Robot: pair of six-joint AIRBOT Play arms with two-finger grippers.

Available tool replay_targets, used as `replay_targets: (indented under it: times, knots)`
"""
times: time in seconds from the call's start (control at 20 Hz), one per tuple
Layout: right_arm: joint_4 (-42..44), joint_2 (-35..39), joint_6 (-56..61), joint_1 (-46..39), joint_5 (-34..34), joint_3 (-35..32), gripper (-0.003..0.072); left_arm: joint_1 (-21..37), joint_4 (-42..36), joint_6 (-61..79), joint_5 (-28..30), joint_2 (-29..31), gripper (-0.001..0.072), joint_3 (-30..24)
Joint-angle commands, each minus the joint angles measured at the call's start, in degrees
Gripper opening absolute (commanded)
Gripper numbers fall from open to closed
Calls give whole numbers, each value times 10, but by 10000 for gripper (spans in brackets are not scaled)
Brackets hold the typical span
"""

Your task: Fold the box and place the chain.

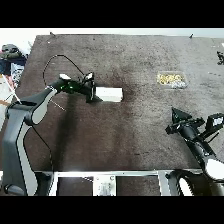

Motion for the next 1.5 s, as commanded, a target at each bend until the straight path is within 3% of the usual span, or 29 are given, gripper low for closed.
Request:
replay_targets:
  times: [0.0,0.15,0.25,0.3,0.45,0.6,0.9,1.05,1.25,1.45]
  knots:
    - [0,18,0,-2,-4,-12,10,0,0,0,-1,0,468,0]
    - [0,18,0,-2,-4,-12,10,0,0,0,-7,0,466,0]
    - [0,18,0,-2,-5,-12,10,0,-5,-15,-12,2,28,1]
    - [0,18,0,-2,-6,-12,10,1,-8,-26,-5,7,11,2]
    - [0,18,0,-2,-6,-12,10,10,-16,-66,0,34,10,30]
    - [0,18,0,-2,-6,-12,10,42,-29,-128,45,85,10,78]
    - [0,18,0,-2,-6,-12,10,171,-27,-270,292,178,11,114]
    - [0,18,0,-2,-6,-12,10,255,-13,-354,347,181,10,114]
    - [0,18,0,-2,-6,-12,10,340,81,-450,363,181,10,75]
    - [0,18,0,-2,-8,-12,10,357,84,-448,462,181,10,-21]
